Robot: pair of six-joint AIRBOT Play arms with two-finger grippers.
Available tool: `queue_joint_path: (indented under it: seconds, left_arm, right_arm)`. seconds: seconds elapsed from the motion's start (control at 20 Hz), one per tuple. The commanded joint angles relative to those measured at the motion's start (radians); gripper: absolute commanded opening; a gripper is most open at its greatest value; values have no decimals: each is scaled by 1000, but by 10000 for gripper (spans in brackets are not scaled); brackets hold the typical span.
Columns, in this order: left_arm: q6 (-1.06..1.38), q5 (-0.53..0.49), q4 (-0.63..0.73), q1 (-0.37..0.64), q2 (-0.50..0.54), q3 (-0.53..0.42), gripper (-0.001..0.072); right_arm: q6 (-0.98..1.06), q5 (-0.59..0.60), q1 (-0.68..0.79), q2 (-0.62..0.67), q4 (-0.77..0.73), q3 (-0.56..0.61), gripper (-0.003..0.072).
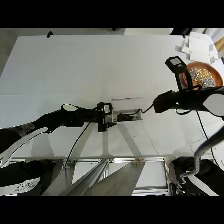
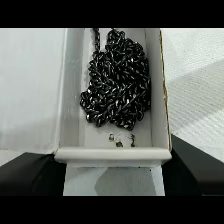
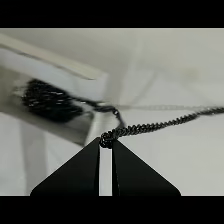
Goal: Fold the box and place the chain.
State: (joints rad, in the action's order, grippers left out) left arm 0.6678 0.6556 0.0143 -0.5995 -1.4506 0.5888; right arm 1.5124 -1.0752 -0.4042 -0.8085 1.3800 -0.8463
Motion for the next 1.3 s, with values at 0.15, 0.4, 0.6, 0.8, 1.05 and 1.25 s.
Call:
queue_joint_path:
  seconds: [0.15, 0.4, 0.6, 0.8, 1.05, 1.25]
  left_arm:
    - [0, 0, 0, 0, 0, 0, 209]
    - [0, 0, 0, 0, 0, 0, 209]
    - [0, 0, 0, 0, 0, 0, 209]
    - [0, 0, 0, 0, 0, 0, 209]
    - [0, 0, 0, 0, 0, 0, 209]
    - [0, 0, 0, 0, 0, 0, 209]
  right_arm:
    - [-4, 56, -118, 38, -126, -1, 18]
    - [-5, 112, -171, 38, -167, -1, 18]
    - [-50, 159, -179, 38, -249, -1, 18]
    - [-82, 220, -179, 38, -313, -1, 18]
    - [-82, 259, -179, 38, -330, -1, 18]
    - [-109, 274, -179, 31, -326, -1, 18]
